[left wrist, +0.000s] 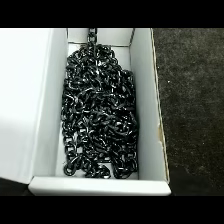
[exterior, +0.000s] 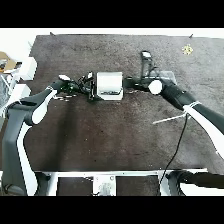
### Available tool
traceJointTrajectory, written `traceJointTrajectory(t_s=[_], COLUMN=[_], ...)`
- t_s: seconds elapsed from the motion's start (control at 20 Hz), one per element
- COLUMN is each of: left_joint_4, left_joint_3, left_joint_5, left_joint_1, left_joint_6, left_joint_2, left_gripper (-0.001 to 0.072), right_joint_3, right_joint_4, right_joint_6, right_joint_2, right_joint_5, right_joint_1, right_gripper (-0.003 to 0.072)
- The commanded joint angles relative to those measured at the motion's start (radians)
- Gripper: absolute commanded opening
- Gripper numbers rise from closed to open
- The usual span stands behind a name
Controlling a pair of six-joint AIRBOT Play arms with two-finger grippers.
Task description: Fold the box and place the chain.
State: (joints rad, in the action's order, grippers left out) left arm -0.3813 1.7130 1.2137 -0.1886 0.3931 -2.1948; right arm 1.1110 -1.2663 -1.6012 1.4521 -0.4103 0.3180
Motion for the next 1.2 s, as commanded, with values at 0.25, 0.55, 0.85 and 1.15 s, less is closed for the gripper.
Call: traceJointTrajectory(t_s=[0.25,0.55,0.85,1.15], left_joint_4=[0.000,0.000,0.000,0.000], left_joint_3=[0.000,0.000,0.000,0.000], left_joint_5=[0.000,0.000,-0.001,-0.001], left_joint_1=[0.001,0.001,0.001,0.001], left_joint_6=[0.000,0.000,0.000,0.000], left_joint_2=[0.000,0.000,0.000,0.000], left_gripper=[0.0343,0.0343,0.0343,0.0343], right_joint_3=[-0.121,-0.048,0.011,0.011], right_joint_4=[0.094,0.156,0.171,0.171], right_joint_6=[-0.085,-0.085,-0.085,0.105], right_joint_2=[0.116,0.217,0.274,-0.008], right_joint_5=[0.142,0.250,0.254,0.227], right_joint_1=[-0.227,-0.216,-0.168,-0.038], right_gripper=[0.0237,0.0237,0.0009,0.0004])
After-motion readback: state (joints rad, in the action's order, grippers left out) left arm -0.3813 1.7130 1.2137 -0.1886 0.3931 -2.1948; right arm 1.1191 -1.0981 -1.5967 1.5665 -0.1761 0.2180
